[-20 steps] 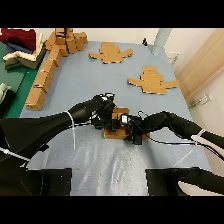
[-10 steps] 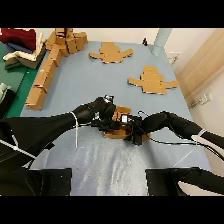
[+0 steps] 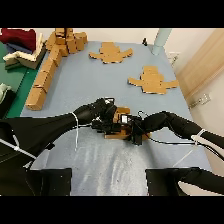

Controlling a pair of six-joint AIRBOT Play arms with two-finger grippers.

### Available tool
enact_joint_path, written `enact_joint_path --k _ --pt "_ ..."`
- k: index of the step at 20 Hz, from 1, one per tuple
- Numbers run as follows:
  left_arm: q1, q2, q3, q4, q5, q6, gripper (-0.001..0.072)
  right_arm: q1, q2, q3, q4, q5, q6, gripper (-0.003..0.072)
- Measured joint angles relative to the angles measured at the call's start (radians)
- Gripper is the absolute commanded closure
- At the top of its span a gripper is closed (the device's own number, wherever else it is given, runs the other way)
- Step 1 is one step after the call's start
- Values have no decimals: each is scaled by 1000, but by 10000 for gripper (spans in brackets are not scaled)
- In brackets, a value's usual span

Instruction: Fold the box.

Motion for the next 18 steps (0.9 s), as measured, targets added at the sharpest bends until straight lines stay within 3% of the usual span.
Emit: enact_joint_path --k 7,12,17,18 --pt "14 4 64 6 -78 6 193 0 0 0 0 0 1 182" --pt "95 10 162 -20 -224 82 194 0 0 0 0 0 2 181" --pt "257 11 216 -245 -329 268 200 0 0 0 0 0 2 182" --pt "295 10 220 -284 -341 314 386 0 0 0 0 0 2 181"
